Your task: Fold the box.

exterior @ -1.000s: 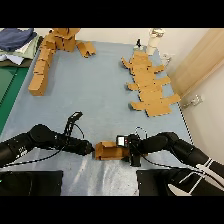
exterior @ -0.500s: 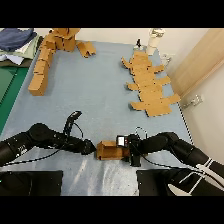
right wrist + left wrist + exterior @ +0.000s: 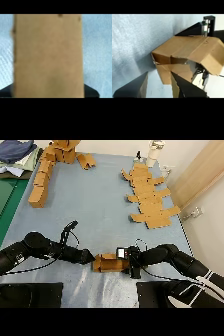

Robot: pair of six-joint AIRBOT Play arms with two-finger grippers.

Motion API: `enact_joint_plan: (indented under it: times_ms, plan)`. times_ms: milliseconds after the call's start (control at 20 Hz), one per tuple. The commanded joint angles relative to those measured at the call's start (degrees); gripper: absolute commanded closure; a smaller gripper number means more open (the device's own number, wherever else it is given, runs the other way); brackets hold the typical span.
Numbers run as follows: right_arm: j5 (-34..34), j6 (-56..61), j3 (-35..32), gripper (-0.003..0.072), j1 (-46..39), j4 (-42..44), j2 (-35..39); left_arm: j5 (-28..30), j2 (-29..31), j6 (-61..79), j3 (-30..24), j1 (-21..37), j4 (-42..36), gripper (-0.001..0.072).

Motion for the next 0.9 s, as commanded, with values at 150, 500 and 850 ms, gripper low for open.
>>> enact_joint_plan:
  times_ms: [150, 500, 850]
  plan:
    - [0.0, 0.0, 0.0, 0.0179, 0.0, 0.0, 0.1, -3.2, -2.2, 6.4, 0.0, 0.5, -6.5, 0.0160]
    - [0.0, 0.0, 0.0, 0.0179, 0.0, 0.0, 0.1, -2.3, -3.7, 9.4, 0.0, 0.5, -11.0, 0.0161]
    - [0.0, 0.0, 0.0, 0.0179, 0.0, 0.0, 0.1, -0.1, -3.7, 8.9, 0.0, -0.3, -8.8, 0.0161]
